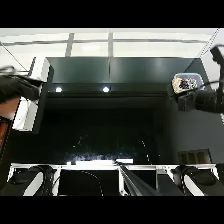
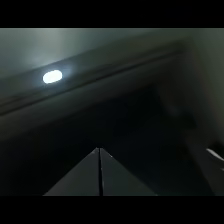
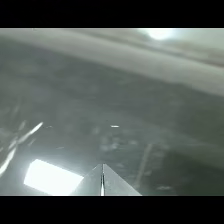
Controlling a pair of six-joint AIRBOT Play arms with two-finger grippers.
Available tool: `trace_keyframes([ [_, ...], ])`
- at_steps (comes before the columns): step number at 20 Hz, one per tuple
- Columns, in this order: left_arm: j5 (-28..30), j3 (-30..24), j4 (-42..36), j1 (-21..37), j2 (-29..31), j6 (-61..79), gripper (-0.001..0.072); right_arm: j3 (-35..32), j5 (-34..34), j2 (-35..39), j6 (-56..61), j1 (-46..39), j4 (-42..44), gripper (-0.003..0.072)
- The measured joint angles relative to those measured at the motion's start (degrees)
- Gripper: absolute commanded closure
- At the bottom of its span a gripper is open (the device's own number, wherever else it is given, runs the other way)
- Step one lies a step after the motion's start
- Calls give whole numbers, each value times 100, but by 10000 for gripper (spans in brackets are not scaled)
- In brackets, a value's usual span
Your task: Fold the box and place the chain.
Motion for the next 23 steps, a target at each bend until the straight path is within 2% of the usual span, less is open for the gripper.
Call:
trace_keyframes([
  [4, 820, -1067, -15, -1080, 474, -238, 684, -1143, -1025, 498, 334, 192, -549, 674],
  [7, 1156, -1464, -13, -1414, 597, -382, 684, -1532, -1276, 614, 431, 236, -737, 674],
  [13, 1362, -1679, -17, -1602, 660, -479, 684, -1733, -1355, 671, 487, 258, -861, 674],
  [23, 1405, -1707, -17, -1631, 667, -507, 684, -1764, -1373, 682, 503, 260, -885, 674],
])
